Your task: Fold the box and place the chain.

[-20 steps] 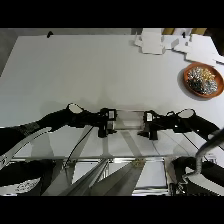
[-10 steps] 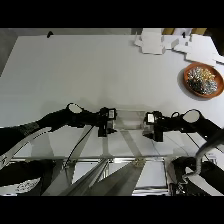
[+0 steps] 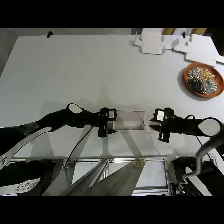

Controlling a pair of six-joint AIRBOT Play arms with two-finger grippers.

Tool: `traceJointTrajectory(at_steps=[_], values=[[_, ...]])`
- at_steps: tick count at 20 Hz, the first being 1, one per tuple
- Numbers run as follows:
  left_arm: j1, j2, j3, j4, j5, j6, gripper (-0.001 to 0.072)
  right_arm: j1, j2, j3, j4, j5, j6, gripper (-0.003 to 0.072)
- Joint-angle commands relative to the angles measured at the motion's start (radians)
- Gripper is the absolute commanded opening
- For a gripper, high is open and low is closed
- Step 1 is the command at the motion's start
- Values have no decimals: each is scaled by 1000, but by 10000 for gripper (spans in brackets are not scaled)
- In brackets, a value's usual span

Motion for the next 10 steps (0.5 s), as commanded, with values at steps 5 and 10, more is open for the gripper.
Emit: traceJointTrajectory(at_steps=[5, 10], values=[[0, 0, 0, 0, 0, 1, 11, 1, -259, 95, 599, 6, -58, 22], [0, 0, 0, 0, 0, 1, 11, 1, -509, 179, 597, -203, -23, 22]])
